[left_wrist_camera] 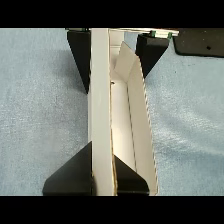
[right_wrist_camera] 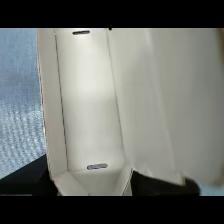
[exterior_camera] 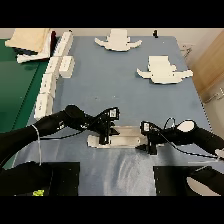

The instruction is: Fold the box.

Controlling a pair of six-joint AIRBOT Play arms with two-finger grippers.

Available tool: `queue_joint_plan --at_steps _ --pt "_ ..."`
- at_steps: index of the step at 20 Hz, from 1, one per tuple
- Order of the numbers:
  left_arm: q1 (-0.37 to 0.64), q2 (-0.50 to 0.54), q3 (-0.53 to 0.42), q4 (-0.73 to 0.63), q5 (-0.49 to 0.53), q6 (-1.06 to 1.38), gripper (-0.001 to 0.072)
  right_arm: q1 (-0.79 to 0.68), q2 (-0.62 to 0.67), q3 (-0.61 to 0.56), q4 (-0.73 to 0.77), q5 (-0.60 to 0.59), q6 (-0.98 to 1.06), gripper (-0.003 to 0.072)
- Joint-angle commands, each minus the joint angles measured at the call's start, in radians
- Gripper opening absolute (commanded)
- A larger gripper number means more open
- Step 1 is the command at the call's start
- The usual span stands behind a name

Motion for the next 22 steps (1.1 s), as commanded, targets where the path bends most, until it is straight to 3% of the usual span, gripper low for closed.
queue_joint_plan --at_steps 1,22 --pt "0.0 0.0 0.001 0.0 0.001 0.0 0.0017 0.001 0.0 -0.001 -0.001 -0.026 0.001 0.0501" --pt "0.001 0.0 0.001 -0.003 0.003 0.0 0.0017 0.001 0.0 0.0 -0.002 -0.035 0.002 0.0502"
